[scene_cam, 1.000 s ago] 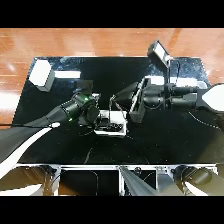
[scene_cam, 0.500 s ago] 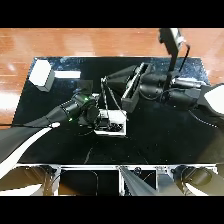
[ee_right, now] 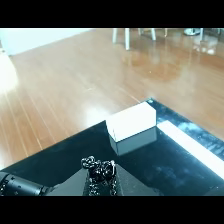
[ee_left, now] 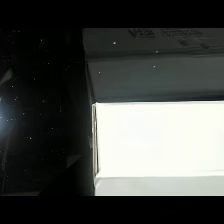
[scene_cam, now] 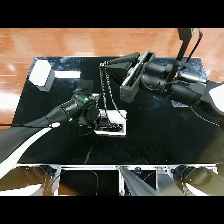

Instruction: Fold the box and place the chain.

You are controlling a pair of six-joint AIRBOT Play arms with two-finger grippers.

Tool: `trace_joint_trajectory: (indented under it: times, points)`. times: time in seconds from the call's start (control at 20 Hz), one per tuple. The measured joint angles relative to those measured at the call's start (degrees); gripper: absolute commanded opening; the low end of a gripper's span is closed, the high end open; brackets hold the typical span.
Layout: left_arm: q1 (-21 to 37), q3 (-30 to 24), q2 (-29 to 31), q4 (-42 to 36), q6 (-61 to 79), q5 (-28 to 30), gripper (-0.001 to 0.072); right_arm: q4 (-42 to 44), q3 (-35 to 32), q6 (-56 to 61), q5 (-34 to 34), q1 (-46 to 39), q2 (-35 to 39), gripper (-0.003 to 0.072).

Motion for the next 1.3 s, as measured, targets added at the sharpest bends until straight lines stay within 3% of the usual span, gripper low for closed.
trace_joint_trajectory:
  times: [0.3,0.5,0.7,1.1,1.15,1.2,1.3]
  points:
    - [0.00,0.00,0.00,0.00,-0.02,-0.04,0.0019,0.24,0.07,0.00,0.83,0.07,-1.44,0.0040]
    - [0.00,0.00,0.00,-0.02,0.00,-0.04,0.0019,-7.98,-0.72,2.23,10.32,0.07,-2.49,0.0040]
    - [0.00,0.00,0.00,-0.02,0.00,-0.04,0.0019,-16.98,-5.35,8.07,17.00,0.07,-3.19,0.0039]
    - [0.00,0.00,0.00,-0.02,0.00,-0.04,0.0019,-21.59,-12.61,11.98,18.95,0.07,-3.58,0.0059]
    - [0.00,0.00,0.00,-0.02,-0.02,-0.07,0.0020,-21.73,-12.94,12.35,18.93,0.07,-3.58,0.0356]
    - [0.00,0.00,0.00,0.00,0.00,-0.07,0.0019,-21.88,-13.25,13.05,18.91,0.07,-3.58,0.0561]
    - [0.00,0.00,0.00,-0.02,0.00,-0.07,0.0020,-22.10,-13.60,14.47,18.45,0.07,-3.58,0.0555]
